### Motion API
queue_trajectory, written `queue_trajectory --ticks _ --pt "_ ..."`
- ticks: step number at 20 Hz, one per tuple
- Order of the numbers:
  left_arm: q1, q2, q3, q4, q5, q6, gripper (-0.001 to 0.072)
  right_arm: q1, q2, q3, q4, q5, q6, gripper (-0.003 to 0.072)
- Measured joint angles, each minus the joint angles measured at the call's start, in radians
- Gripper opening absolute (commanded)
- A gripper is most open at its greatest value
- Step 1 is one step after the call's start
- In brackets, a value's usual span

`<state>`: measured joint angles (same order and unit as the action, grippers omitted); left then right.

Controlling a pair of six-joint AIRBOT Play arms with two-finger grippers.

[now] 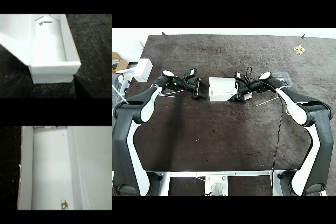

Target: Fold the box and place the chain.

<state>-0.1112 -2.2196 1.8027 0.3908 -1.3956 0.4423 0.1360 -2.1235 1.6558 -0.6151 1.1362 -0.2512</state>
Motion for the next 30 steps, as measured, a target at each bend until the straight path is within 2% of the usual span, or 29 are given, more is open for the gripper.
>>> queue_trajectory --ticks 11,20,30 --pt "-0.009 -0.008 -0.001 -0.008 -0.005 -0.027 0.0705 0.0 0.0 0.0 0.001 0.0 0.002 0.0446" --pt "-0.051 -0.019 -0.022 -0.027 0.077 -0.041 0.0705 0.0 0.0 0.0 0.001 0.0 0.002 0.0446" --pt "-0.062 -0.031 -0.04 -0.068 0.107 -0.022 0.0704 0.0 0.0 0.0 0.001 0.0 0.002 0.0446"
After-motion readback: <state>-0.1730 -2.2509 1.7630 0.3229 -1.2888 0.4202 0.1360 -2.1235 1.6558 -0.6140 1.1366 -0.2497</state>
